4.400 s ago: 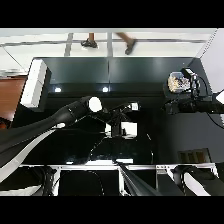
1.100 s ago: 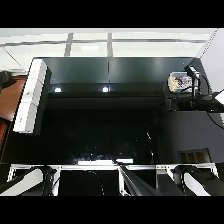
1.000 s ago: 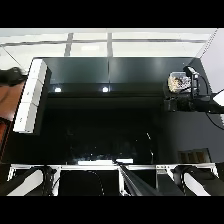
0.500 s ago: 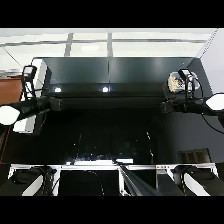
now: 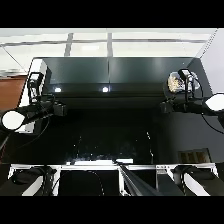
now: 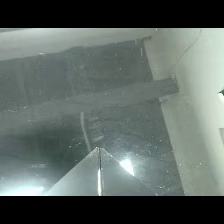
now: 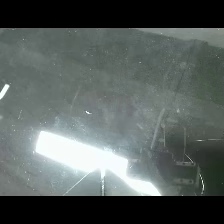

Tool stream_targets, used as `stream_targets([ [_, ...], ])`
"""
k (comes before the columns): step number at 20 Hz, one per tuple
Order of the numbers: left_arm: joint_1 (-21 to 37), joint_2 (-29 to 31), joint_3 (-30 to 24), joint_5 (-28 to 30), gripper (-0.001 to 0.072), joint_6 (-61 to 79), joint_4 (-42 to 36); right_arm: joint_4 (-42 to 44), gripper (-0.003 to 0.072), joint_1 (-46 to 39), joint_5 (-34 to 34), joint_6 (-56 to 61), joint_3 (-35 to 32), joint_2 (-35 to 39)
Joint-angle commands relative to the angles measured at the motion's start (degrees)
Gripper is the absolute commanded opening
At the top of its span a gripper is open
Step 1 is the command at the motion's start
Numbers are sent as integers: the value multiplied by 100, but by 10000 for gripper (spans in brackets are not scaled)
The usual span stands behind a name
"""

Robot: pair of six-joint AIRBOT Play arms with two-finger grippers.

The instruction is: Fold the box and place the chain.

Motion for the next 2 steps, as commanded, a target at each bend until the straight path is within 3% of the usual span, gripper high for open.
stream_targets([
  [1, -4, 4, -9, 2, 26, 0, 4, 0, 17, 7, -2, -2, 0, -2],
  [2, -4, 4, -9, 2, 26, 0, 4, 0, 17, 7, -2, -2, 0, -2],
])
